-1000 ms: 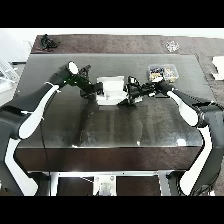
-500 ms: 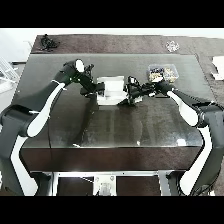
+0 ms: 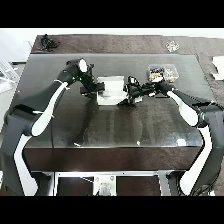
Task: Fold the box and place the chain.
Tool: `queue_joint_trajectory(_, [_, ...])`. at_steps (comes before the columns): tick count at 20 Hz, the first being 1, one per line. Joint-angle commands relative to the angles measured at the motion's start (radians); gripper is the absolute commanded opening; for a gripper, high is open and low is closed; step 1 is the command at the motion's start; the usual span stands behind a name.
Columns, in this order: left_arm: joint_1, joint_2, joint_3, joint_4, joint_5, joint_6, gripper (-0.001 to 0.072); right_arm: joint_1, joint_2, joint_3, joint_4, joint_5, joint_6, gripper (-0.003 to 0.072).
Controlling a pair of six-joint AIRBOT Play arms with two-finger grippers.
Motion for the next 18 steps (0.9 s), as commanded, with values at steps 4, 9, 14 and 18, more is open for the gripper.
queue_joint_trajectory(4, [-0.032, -0.063, 0.115, 0.051, -0.070, -0.031, 0.0545, 0.000, 0.000, 0.000, 0.000, 0.000, 0.000, 0.0590])
queue_joint_trajectory(9, [-0.034, -0.080, 0.123, 0.070, -0.100, -0.034, 0.0545, 0.000, 0.000, 0.000, 0.000, 0.000, 0.000, 0.0590])
queue_joint_trajectory(14, [-0.034, -0.080, 0.123, 0.079, -0.103, -0.034, 0.0363, 0.000, 0.000, 0.000, 0.000, 0.000, 0.000, 0.0591])
queue_joint_trajectory(18, [-0.039, -0.084, 0.123, 0.079, -0.104, -0.034, 0.0371, 0.000, 0.000, 0.000, 0.000, 0.000, 0.000, 0.0590])
